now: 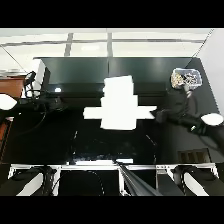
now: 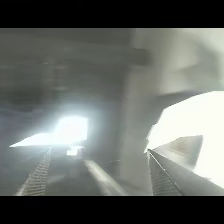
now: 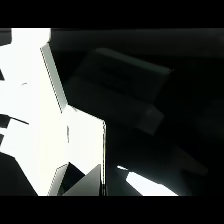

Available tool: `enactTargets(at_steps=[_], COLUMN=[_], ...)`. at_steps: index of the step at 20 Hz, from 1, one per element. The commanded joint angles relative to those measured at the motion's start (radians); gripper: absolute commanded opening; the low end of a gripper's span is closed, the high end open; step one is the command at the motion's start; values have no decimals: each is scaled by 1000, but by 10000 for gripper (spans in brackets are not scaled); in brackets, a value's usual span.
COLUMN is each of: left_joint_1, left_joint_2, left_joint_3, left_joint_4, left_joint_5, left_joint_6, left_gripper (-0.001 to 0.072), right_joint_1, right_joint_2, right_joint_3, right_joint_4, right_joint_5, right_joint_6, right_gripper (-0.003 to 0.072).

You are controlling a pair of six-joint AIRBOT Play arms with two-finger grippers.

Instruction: Fold the box and place the chain.

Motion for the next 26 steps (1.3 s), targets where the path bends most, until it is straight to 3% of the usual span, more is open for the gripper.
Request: enactTargets(at_steps=[1,3,4,9,12,16,19,20,22,24,26], left_joint_1=[0,0,-6,-84,-129,-212,-253,-260,-259,-245,-234], left_joint_2=[-117,-208,-258,-496,-652,-858,-945,-961,-965,-965,-965], left_joint_3=[1,12,29,167,318,523,629,650,658,658,659], left_joint_4=[-441,-613,-629,-602,-555,-463,-380,-355,-335,-335,-325], left_joint_5=[-25,-99,-126,-275,-383,-651,-783,-806,-799,-797,-795], left_joint_6=[340,496,514,586,607,622,640,640,652,666,671], left_gripper=[713,713,713,713,712,676,499,478,364,347,268], right_joint_1=[221,284,298,304,304,304,304,304,304,304,304], right_joint_2=[48,48,48,48,48,48,48,48,48,48,48], right_joint_3=[-145,-149,-149,-149,-149,-149,-149,-149,-149,-149,-149], right_joint_4=[138,137,137,138,137,137,137,137,137,137,137], right_joint_5=[-179,-217,-228,-225,-213,-211,-211,-211,-211,-211,-211], right_joint_6=[-24,4,10,14,17,17,17,17,16,16,16], right_gripper=[18,18,18,19,18,19,19,18,18,18,19])
